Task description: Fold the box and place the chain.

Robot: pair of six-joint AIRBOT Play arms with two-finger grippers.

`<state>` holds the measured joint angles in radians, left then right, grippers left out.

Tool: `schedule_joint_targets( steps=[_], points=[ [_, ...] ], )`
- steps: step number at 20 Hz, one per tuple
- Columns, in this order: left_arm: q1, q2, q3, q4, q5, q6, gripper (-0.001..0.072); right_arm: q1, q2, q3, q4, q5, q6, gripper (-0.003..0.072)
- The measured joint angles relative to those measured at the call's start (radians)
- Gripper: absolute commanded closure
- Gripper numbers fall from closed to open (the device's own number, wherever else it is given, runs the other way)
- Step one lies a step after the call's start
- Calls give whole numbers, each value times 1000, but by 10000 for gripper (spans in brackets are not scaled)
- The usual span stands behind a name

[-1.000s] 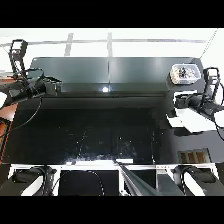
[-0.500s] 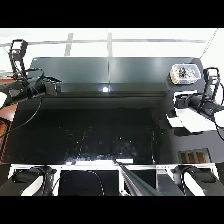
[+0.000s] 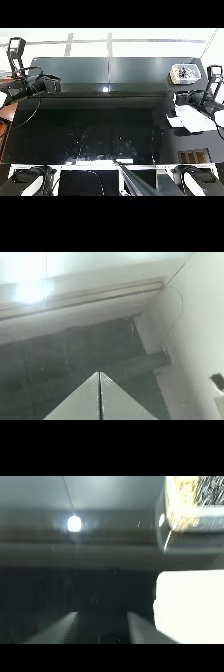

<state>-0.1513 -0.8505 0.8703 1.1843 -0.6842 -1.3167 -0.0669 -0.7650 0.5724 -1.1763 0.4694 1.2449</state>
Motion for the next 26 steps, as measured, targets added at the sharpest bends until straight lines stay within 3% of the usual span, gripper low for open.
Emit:
schedule_joint_targets(
  steps=[4,9,10,12,15,16,17,19,20,21,22,24,26],
  points=[
    [-2,0,0,-13,40,0,681,0,-37,0,-13,-96,-2,-33],
    [-7,-23,-1,-26,63,0,678,-1,-69,0,-44,-109,-2,-32],
    [-8,-35,-1,-37,61,0,599,-1,-72,0,-46,-103,2,-32],
    [-10,-72,-1,-72,37,0,-6,-1,-76,0,-50,-80,10,-34],
    [-27,-143,-1,-115,-19,-4,2,-1,-91,0,-54,-42,15,-23],
    [-35,-171,-1,-124,-41,-14,2,-4,-101,0,-64,-30,16,31],
    [-44,-198,-1,-131,-65,-29,1,-14,-114,5,-103,-22,22,182],
    [-55,-244,-1,-137,-113,-70,1,-86,-166,56,-249,2,88,141],
    [-59,-263,-1,-139,-139,-90,1,-152,-206,103,-318,31,135,60],
    [-61,-277,-1,-142,-161,-106,1,-226,-249,154,-363,61,170,60],
    [-63,-287,-1,-143,-179,-117,2,-305,-293,205,-387,92,194,60],
    [-66,-300,-1,-146,-201,-132,2,-468,-390,303,-391,158,213,-21],
    [-67,-307,-1,-147,-219,-144,2,-602,-485,385,-357,238,210,-34]
  ],
)
